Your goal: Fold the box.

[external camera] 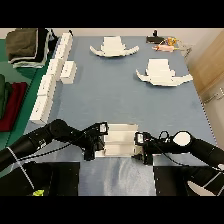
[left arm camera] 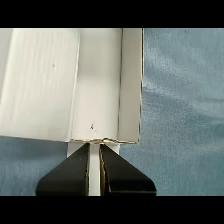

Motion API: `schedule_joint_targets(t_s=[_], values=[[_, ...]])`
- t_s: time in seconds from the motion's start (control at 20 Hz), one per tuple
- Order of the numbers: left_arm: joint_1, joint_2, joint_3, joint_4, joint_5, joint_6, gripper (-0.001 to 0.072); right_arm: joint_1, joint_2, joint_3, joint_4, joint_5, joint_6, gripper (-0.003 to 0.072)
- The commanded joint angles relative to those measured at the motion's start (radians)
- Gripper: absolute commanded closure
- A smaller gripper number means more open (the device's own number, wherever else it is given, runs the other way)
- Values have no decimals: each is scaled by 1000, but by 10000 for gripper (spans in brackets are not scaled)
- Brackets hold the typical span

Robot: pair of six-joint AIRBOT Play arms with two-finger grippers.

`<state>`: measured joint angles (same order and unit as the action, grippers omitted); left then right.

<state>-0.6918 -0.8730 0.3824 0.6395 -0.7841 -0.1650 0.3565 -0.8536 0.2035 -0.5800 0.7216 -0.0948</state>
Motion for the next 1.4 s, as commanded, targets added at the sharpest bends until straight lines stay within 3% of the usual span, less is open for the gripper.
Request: schedule_joint_targets(t_s=[0.0,0.35,0.8,0.85,0.9,0.95,1.1,1.15,1.35], values=[[-1,-1,0,-16,0,1,603,0,1,1,0,0,0,250],[-19,-1,-2,-50,7,1,603,0,1,1,0,0,0,250],[-69,-44,-1,-74,98,1,581,0,1,1,0,0,0,250],[-69,-44,-2,-74,97,0,477,0,1,1,0,0,0,250],[-69,-44,-2,-75,97,0,271,0,1,1,0,0,0,250],[-69,-44,-1,-75,96,0,227,0,1,1,0,0,0,250],[-69,-44,-2,-75,93,-1,191,0,1,1,0,0,0,250],[-69,-44,-2,-75,93,-6,77,0,1,1,0,0,0,250],[-69,-44,-2,-75,76,-8,60,0,1,1,0,0,0,250]])
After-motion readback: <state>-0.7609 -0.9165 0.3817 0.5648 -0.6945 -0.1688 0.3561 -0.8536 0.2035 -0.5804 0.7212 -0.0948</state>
